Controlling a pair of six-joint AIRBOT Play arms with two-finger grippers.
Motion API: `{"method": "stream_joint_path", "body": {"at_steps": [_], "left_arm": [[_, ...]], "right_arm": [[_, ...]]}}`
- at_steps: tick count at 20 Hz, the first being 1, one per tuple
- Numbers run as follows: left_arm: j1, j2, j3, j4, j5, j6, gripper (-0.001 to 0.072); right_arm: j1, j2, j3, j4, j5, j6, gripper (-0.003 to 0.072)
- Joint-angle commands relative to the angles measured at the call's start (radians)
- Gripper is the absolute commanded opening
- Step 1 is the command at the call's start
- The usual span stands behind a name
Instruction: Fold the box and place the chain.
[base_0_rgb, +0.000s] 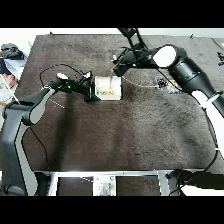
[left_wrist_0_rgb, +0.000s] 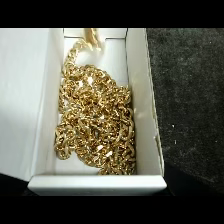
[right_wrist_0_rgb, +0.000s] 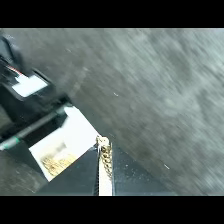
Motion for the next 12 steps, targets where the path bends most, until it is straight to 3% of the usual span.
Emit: {"method": "stream_joint_path", "body": {"at_steps": [1, 4, 5, 6, 7, 8, 9, 12], "left_arm": [[0.0, -0.001, 0.0, 0.0, 0.0, 0.0, 0.0515], [0.0, -0.001, 0.0, 0.0, 0.0, 0.0, 0.0515], [0.0, -0.001, 0.0, 0.0, 0.0, 0.0, 0.0515], [0.0, -0.001, 0.0, 0.0, 0.0, 0.0, 0.0515], [0.0, -0.001, 0.0, 0.0, 0.0, 0.0, 0.0515], [0.0, -0.001, 0.0, 0.0, 0.0, 0.0, 0.0515], [0.0, -0.001, 0.0, 0.0, 0.0, 0.0, 0.0515], [0.0, -0.001, 0.0, 0.0, 0.0, 0.0, 0.0515]], "right_arm": [[0.043, -0.05, 0.021, -0.005, -0.049, 0.001, -0.0013], [0.037, -0.128, 0.02, -0.027, -0.001, 0.004, -0.0012], [0.029, -0.145, 0.02, -0.03, 0.031, 0.014, 0.0049], [0.019, -0.154, 0.02, -0.035, 0.07, 0.014, 0.0258], [0.003, -0.156, 0.02, -0.042, 0.115, 0.019, 0.0321], [-0.017, -0.153, 0.02, -0.065, 0.157, 0.044, 0.0209], [-0.046, -0.147, 0.02, -0.091, 0.2, 0.079, 0.017], [-0.182, -0.116, 0.02, -0.098, 0.346, 0.15, 0.0169]]}}
